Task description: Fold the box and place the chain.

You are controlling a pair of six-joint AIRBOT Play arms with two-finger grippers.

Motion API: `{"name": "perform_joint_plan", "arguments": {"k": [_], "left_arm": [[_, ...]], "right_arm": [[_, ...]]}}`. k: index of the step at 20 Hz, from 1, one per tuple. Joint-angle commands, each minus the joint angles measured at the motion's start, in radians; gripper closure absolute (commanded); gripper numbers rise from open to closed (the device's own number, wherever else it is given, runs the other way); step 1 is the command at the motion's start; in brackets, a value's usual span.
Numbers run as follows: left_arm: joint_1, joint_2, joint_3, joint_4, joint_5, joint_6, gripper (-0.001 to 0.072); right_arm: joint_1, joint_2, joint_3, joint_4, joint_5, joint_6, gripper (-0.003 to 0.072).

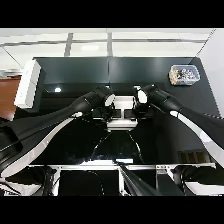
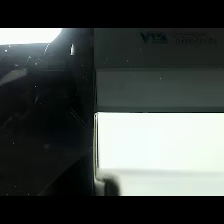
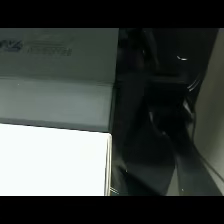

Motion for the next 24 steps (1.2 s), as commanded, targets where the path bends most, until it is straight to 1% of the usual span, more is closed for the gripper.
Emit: {"name": "perform_joint_plan", "arguments": {"k": [1,3,5,7,8,9,11,12,13,14,16,18,20,22,24], "left_arm": [[0.001,0.000,0.000,0.000,0.000,-0.002,0.0682],[0.001,0.000,0.000,0.000,-0.001,-0.002,0.0681],[0.001,0.000,0.000,0.000,-0.008,-0.002,0.0681],[0.001,0.000,0.000,0.000,-0.020,-0.002,0.0681],[0.001,0.000,0.000,0.000,-0.020,-0.002,0.0681],[0.001,0.000,0.000,0.000,-0.020,-0.002,0.0681],[0.001,0.000,0.000,0.000,-0.019,-0.002,0.0681],[0.001,0.000,0.000,0.000,-0.018,-0.002,0.0681],[0.001,0.000,0.000,0.000,-0.018,-0.002,0.0682],[0.001,0.000,0.000,0.000,-0.018,-0.002,0.0681],[0.001,0.000,0.000,0.000,-0.018,-0.002,0.0681],[0.001,0.000,0.000,0.000,-0.019,-0.002,0.0681],[0.001,0.000,0.000,0.000,-0.018,-0.002,0.0681],[0.001,0.000,0.000,0.000,-0.019,-0.002,0.0681],[0.001,0.000,0.000,0.000,-0.019,-0.002,0.0681]], "right_arm": [[-0.014,0.040,0.010,0.002,0.008,-0.026,0.0411],[-0.038,0.103,0.021,0.000,0.048,-0.080,0.0412],[-0.074,0.197,0.044,-0.019,0.115,-0.170,0.0411],[-0.128,0.315,0.066,-0.118,0.131,-0.207,0.0412],[-0.161,0.373,0.066,-0.208,0.101,-0.211,0.0412],[-0.196,0.412,0.066,-0.332,0.062,-0.214,0.0412],[-0.275,0.426,0.063,-0.548,-0.020,-0.209,0.0410],[-0.326,0.419,0.053,-0.570,-0.084,-0.207,0.0407],[-0.388,0.402,0.039,-0.551,-0.150,-0.206,0.0173],[-0.444,0.371,0.033,-0.518,-0.186,-0.203,0.0039],[-0.552,0.274,0.039,-0.427,-0.237,-0.196,0.0039],[-0.632,0.145,0.114,-0.356,-0.240,-0.194,0.0040],[-0.686,-0.007,0.270,-0.296,-0.191,-0.174,0.0040],[-0.732,-0.174,0.472,-0.249,-0.094,-0.088,0.0049],[-0.767,-0.330,0.674,-0.206,0.008,-0.049,0.0049]]}}
